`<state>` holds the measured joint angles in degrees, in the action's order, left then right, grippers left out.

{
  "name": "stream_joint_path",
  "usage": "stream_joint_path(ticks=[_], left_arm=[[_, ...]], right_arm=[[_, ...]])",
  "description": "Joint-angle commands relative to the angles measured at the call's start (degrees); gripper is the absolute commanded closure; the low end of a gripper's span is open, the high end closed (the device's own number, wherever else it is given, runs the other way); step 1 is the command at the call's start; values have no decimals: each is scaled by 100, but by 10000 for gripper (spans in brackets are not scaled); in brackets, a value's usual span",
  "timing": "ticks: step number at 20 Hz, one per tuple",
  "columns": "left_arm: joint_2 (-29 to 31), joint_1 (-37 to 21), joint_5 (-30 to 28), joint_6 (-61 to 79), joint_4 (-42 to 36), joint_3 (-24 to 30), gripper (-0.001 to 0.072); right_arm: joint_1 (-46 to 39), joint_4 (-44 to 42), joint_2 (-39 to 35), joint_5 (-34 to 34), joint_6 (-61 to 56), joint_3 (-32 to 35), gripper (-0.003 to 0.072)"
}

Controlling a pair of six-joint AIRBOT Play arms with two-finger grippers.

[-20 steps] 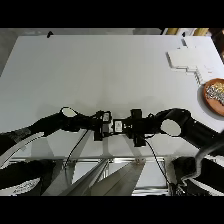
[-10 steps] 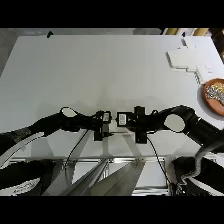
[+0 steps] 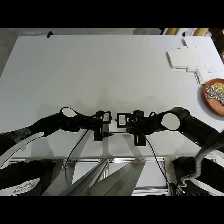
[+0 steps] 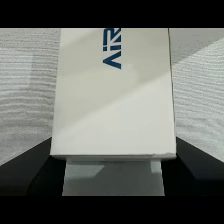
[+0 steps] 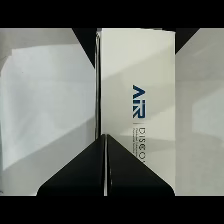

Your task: Fold the box and place the chain.

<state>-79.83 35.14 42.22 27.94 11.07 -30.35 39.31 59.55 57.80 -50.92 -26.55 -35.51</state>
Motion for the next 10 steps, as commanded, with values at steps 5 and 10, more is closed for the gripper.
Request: stream_joint_path(ticks=[5,10], left_arm=[[2,-2,2,-4,-4,0,379],[2,-2,2,-4,-4,0,379]], right_arm=[[-2,-9,249,122,7,199,668],[-2,-9,251,125,7,208,668]])
